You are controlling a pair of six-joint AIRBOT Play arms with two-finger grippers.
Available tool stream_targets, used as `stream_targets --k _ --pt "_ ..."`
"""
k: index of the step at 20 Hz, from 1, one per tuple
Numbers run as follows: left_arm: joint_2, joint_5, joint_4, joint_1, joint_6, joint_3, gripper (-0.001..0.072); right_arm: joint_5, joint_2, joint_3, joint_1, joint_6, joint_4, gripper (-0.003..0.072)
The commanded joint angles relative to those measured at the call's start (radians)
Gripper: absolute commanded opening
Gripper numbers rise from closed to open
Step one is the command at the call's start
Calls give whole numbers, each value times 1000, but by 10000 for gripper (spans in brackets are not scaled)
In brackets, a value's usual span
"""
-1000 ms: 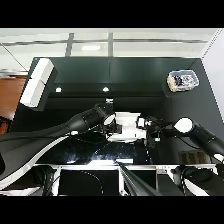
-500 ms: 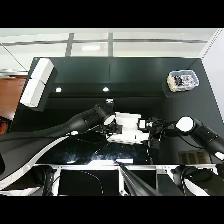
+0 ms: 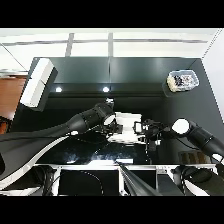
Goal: Fold the box and place the chain.
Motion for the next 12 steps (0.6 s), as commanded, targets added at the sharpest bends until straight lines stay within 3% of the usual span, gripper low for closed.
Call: stream_targets --k 1,6,12 --pt "0 3 0 0 2 1 27 -21 -1 -1 8 6 19 172" --pt "0 3 0 0 2 1 28 -28 -10 -1 8 29 137 172" --pt "0 3 0 0 2 1 27 -42 -29 -1 8 29 140 181"
